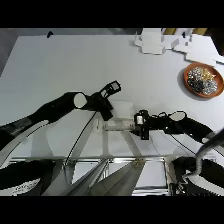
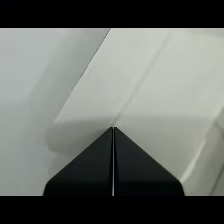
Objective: Fold the box and place the chain.
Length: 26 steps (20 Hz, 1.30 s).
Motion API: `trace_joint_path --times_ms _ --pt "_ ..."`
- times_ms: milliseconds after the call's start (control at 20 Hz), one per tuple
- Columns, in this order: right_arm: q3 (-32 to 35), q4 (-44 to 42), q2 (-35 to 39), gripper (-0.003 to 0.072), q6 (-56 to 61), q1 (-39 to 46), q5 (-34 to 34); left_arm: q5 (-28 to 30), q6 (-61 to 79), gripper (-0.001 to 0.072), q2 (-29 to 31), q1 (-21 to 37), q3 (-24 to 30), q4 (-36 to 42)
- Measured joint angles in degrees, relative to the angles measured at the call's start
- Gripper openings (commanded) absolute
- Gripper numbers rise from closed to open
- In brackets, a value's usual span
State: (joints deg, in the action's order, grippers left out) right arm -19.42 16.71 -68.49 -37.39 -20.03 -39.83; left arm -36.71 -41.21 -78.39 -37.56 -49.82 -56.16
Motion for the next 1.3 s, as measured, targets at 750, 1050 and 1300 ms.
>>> trace_joint_path --times_ms 750,1050,1300 --pt "0.00 0.02 0.00 0.0381 -0.02 0.00 -0.04 -16.68 6.54 0.0008 10.71 0.46 5.75 -0.81" --pt "0.00 0.02 0.00 0.0381 -0.02 0.00 -0.02 -16.96 9.64 0.0008 10.71 3.61 10.88 -0.15" --pt "0.00 0.00 0.00 0.0381 0.00 0.00 -0.02 -16.98 15.89 0.0027 10.71 6.10 11.85 -0.02"
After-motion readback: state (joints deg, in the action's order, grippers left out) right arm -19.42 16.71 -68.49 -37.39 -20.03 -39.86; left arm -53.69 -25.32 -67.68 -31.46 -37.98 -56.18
